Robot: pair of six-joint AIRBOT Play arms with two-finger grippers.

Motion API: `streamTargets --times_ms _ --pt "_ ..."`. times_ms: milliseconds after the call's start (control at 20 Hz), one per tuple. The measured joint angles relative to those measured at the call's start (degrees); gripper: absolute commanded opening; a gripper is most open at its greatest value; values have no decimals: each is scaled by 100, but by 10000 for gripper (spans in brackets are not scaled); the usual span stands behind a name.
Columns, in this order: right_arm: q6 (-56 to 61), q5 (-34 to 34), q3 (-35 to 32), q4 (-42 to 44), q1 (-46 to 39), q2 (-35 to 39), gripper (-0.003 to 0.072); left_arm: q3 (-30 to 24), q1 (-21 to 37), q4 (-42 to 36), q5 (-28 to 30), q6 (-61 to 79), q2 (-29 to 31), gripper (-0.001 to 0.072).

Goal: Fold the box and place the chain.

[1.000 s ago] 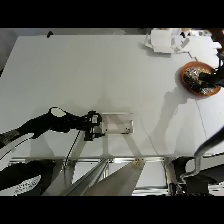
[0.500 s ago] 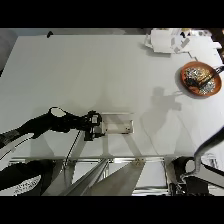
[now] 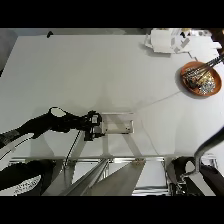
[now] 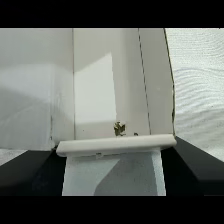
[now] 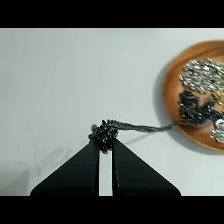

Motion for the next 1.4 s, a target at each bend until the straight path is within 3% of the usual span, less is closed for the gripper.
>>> streamTargets --times_ms 450,650,850,1150,1400 --pt "446 951 -48 81 1690 431 20 0 0 0 2 2 0 136" --pt "693 1027 -442 90 2404 654 20 0 0 0 0 2 0 136" --pt "1010 472 -1416 98 3261 1143 20 0 0 -2 0 2 0 136" --pt "1421 -1075 -3126 175 4758 1545 20 0 0 0 0 2 0 136" --pt "1552 -2358 -3770 186 5536 1572 21 0 0 -2 0 2 0 136"
